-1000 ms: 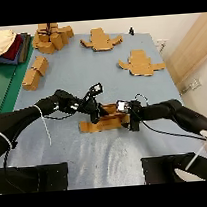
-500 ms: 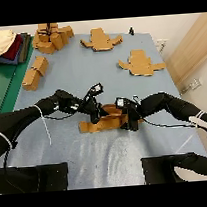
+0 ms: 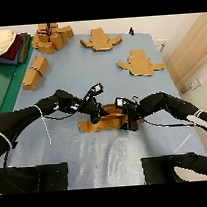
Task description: Fold the box.
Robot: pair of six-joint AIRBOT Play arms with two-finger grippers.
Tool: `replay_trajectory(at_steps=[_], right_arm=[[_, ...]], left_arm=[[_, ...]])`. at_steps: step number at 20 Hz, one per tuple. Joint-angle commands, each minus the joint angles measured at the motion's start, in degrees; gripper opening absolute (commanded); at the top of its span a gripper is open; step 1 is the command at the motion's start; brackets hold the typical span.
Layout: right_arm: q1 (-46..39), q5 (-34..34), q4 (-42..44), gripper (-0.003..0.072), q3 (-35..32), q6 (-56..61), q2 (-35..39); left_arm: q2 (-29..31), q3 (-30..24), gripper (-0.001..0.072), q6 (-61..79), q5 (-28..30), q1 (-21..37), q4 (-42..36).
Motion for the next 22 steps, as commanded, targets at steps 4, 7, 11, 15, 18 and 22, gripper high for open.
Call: replay_trajectory(at_steps=[4, 7, 11, 15, 18, 22], right_arm=[[0.0, 2.7, -1.4, 0.0709, 0.9, -0.5, -0.1], [0.0, 3.2, -1.9, 0.0709, 0.9, -0.5, -0.1], [0.0, 3.1, -2.4, 0.0709, 0.9, -0.5, -0.3], [0.0, 2.2, -2.3, 0.0709, 0.9, -0.5, -2.2], [0.0, 1.4, -1.7, 0.0709, 0.9, -0.5, -2.2], [0.0, 0.8, -1.8, 0.0709, 0.9, -0.4, -2.2]], left_arm=[[0.0, 0.0, 0.0014, 0.0, 0.0, 0.0, 0.0], [0.0, 0.0, 0.0014, 0.0, 0.0, 0.0, 0.0], [0.0, 0.0, 0.0014, 0.0, 0.0, 0.0, 0.0], [0.0, 0.0, 0.0014, 0.0, 0.0, 0.0, 0.0], [0.0, 0.0, 0.0014, 0.0, 0.0, 0.0, 0.0], [0.0, 0.0, 0.0014, 0.0, 0.0, 0.0, 0.0]])
